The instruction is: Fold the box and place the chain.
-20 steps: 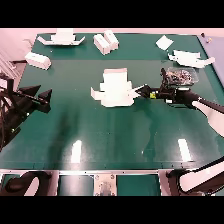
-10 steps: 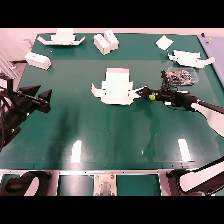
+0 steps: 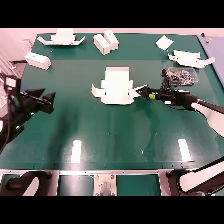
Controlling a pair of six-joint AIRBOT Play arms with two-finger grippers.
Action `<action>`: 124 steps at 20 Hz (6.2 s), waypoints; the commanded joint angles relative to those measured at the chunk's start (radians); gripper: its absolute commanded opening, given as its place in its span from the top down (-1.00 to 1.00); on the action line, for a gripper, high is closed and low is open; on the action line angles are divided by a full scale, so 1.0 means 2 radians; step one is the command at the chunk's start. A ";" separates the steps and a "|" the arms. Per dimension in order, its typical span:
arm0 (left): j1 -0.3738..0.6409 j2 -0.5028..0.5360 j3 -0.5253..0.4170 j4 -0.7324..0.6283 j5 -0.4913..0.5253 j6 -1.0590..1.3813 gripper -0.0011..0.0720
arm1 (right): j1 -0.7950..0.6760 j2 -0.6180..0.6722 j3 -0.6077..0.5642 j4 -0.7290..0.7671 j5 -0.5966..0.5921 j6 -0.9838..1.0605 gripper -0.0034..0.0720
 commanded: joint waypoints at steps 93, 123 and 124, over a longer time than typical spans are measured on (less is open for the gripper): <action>-0.136 -0.792 0.760 0.004 -0.385 -0.141 0.04 | 0.004 0.000 0.007 -0.020 0.019 -0.004 0.89; -0.136 -0.804 0.760 -0.001 -0.426 0.153 0.91 | -0.077 0.000 0.007 -0.014 0.058 -0.018 -0.08; -0.136 -0.804 0.760 0.003 -0.429 0.158 0.91 | -0.086 0.000 0.007 -0.007 0.065 -0.018 -0.08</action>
